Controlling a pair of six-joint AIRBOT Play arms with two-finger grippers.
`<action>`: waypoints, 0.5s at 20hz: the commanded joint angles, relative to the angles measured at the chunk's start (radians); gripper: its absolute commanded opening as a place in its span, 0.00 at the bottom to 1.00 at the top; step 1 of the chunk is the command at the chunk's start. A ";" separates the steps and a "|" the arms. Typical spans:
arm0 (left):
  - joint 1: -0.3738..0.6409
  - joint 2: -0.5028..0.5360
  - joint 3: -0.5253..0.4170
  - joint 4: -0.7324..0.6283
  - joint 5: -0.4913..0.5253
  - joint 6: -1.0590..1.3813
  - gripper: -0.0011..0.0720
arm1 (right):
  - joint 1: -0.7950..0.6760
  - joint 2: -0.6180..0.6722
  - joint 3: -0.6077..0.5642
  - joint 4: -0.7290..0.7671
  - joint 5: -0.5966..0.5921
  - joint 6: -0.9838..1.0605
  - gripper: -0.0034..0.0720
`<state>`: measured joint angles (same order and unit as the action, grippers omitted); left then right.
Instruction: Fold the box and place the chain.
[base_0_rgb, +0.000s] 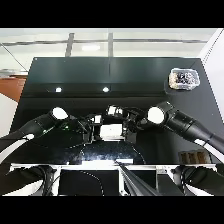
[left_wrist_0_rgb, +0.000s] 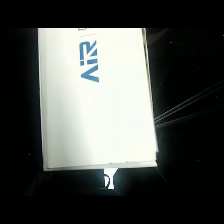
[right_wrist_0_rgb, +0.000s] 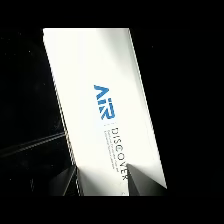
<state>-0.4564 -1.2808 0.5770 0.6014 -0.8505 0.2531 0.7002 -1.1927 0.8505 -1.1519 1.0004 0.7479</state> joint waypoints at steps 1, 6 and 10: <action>0.000 0.000 0.000 0.000 0.000 0.000 0.70 | 0.000 -0.005 0.000 -0.001 -0.006 0.001 0.55; 0.000 0.000 0.000 0.000 0.001 0.001 0.70 | 0.000 0.004 0.015 -0.003 0.028 0.061 0.55; 0.000 0.000 0.000 0.000 0.001 0.000 0.70 | -0.003 0.036 0.021 -0.005 0.034 0.097 0.55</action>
<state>-0.4564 -1.2808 0.5770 0.6014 -0.8505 0.2516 0.6987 -1.1748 0.8665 -1.1687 1.0317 0.8127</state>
